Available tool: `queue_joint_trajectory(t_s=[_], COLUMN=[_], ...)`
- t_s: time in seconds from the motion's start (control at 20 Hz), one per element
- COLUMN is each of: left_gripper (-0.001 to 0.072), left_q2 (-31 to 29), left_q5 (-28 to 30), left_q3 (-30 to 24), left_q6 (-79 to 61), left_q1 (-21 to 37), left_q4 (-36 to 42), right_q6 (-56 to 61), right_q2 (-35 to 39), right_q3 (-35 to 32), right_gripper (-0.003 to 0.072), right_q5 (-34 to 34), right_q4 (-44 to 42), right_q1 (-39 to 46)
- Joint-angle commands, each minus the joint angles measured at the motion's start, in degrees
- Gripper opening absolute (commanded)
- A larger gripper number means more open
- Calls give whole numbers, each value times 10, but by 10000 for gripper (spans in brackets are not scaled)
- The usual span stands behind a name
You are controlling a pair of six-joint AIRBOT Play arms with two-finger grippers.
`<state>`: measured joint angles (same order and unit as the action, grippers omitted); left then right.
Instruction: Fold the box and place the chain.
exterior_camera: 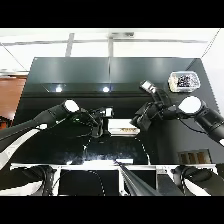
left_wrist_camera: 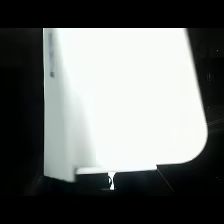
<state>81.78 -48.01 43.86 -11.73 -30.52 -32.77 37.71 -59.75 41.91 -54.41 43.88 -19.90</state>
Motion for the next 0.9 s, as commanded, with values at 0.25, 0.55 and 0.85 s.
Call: queue_joint_trajectory(t_s=[0.25,0.55,0.85], left_gripper=[557,557,557], left_q2=[0,0,0], left_q5=[0,-1,-1], left_q3=[0,0,0], left_q6=[-1,-1,-1], left_q1=[0,0,-1], left_q4=[0,0,0], right_q6=[-168,-162,-75], right_q2=[-5,-4,24], right_q3=[-1,14,78], right_gripper=[720,720,720], right_q5=[-47,-51,-89], right_q4=[71,59,44], right_q1=[-17,-16,-9])
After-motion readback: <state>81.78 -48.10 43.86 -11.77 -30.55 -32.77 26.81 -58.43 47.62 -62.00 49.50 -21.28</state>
